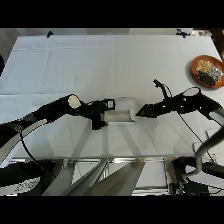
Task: Fold the box and place the chain.
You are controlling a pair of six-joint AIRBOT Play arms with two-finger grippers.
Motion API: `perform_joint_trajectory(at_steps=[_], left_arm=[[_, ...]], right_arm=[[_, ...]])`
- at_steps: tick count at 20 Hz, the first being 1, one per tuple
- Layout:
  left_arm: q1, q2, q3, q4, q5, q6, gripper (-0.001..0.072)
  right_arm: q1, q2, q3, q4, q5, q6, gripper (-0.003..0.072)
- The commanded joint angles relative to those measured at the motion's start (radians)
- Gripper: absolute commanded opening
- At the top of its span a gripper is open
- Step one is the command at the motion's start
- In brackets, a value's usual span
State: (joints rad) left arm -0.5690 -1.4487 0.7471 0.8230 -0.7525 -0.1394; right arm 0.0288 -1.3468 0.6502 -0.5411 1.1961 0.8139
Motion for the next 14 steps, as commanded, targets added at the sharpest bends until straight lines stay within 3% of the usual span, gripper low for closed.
perform_joint_trajectory(at_steps=[1,5,14], left_arm=[[0.0,0.001,-0.001,0.0,0.0,0.0,0.0135],[0.0,0.001,-0.001,0.0,0.0,0.0,0.0135],[0.0,0.001,-0.001,0.0,0.0,0.0,0.0135]], right_arm=[[0.002,0.0,0.001,0.05,0.031,-0.011,0.041],[0.023,0.0,0.001,0.05,0.036,-0.01,0.041],[0.132,0.043,0.019,-0.058,-0.106,0.11,0.0399]])
